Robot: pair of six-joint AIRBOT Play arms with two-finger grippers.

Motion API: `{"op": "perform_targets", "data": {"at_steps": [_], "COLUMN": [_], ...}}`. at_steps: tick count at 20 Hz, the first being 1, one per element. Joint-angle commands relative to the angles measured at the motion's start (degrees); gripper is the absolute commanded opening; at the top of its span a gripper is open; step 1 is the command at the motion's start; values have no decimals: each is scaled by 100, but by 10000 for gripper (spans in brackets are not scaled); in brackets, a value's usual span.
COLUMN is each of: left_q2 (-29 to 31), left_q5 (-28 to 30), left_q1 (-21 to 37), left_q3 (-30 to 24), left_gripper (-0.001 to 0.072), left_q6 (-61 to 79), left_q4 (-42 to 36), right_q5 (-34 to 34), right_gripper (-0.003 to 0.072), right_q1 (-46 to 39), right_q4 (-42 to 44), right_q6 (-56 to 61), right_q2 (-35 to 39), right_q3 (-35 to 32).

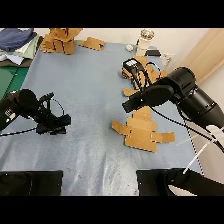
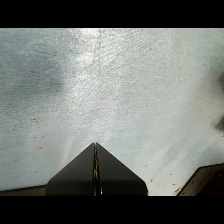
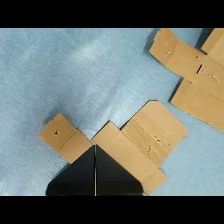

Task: Fold the box.

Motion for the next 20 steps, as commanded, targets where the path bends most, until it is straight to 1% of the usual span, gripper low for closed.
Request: {"op": "perform_targets", "data": {"at_steps": [1,14,16,19,20], "left_q2": [2,0,-9,-9,-9], "left_q5": [2,52,431,787,949], "left_q1": [7,7,9,4,7], "left_q3": [-2,-2,-2,-2,-2], "left_gripper": [10,10,10,10,10], "left_q6": [0,0,2,0,0], "left_q4": [0,7,0,-22,-22], "right_q5": [2,13,70,142,341], "right_gripper": [6,6,7,6,6], "right_q1": [-2,-2,-2,-4,-2], "right_q4": [2,7,133,525,667], "right_q6": [0,4,9,79,350], "right_q2": [-2,-2,-15,-17,-28], "right_q3": [2,2,2,2,2]}}
